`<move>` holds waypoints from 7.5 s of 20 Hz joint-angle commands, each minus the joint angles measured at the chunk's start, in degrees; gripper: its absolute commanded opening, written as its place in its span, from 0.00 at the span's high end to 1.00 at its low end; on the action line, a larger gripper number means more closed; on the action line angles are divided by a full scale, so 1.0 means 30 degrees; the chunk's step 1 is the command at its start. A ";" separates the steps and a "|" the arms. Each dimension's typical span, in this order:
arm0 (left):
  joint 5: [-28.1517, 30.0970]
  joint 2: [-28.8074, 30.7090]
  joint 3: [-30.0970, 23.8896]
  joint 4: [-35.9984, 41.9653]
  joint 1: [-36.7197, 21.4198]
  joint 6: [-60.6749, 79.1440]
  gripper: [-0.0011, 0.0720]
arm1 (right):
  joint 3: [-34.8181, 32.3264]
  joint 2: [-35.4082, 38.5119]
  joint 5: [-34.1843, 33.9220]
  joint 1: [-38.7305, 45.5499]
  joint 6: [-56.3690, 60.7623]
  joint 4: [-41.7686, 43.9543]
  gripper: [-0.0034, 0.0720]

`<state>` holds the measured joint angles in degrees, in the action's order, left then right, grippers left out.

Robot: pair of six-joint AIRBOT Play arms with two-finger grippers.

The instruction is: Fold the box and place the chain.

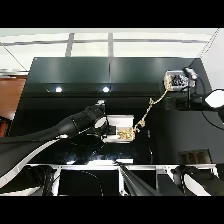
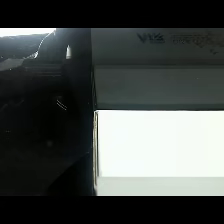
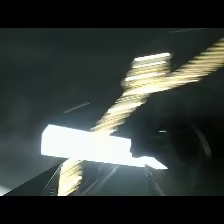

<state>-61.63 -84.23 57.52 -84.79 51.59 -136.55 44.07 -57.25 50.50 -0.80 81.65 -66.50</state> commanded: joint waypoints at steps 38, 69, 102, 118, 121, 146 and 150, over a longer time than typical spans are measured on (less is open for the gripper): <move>0.0000 -0.0007 0.0007 0.0007 -0.0007 0.0000 0.94 | 0.7621 0.2091 0.9063 0.0860 -0.2098 0.2215 0.94; -0.0007 -0.0007 0.0007 0.0007 -0.0007 0.0007 0.94 | 0.0714 0.0430 0.4320 -0.7745 -0.2550 0.5217 0.42; -0.0051 -0.0007 0.0007 -0.0007 -0.0007 0.0007 0.94 | -0.6943 -0.1530 -0.4554 -0.7278 -2.8239 0.8153 0.00; -0.0058 -0.0007 0.0007 0.0000 -0.0007 0.0007 0.94 | -0.6156 0.1450 -0.3606 -0.6069 -2.1383 0.8080 0.95; -0.0058 -0.0007 0.0007 0.0000 -0.0007 0.0007 0.94 | -0.4437 0.3424 -0.0729 -0.5289 -1.8797 0.8087 0.95; -0.0051 -0.0007 0.0007 0.0007 -0.0007 0.0007 0.94 | 0.7759 0.4663 0.5909 -0.5005 -1.0200 1.5344 0.94; -0.0044 -0.0007 0.0007 0.0000 -0.0007 0.0007 0.94 | 0.7694 0.4226 0.6929 -0.5013 -0.9566 1.3733 0.94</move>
<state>-61.78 -84.23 57.54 -84.77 51.59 -136.55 67.18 -43.75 69.34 -15.86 51.37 -23.18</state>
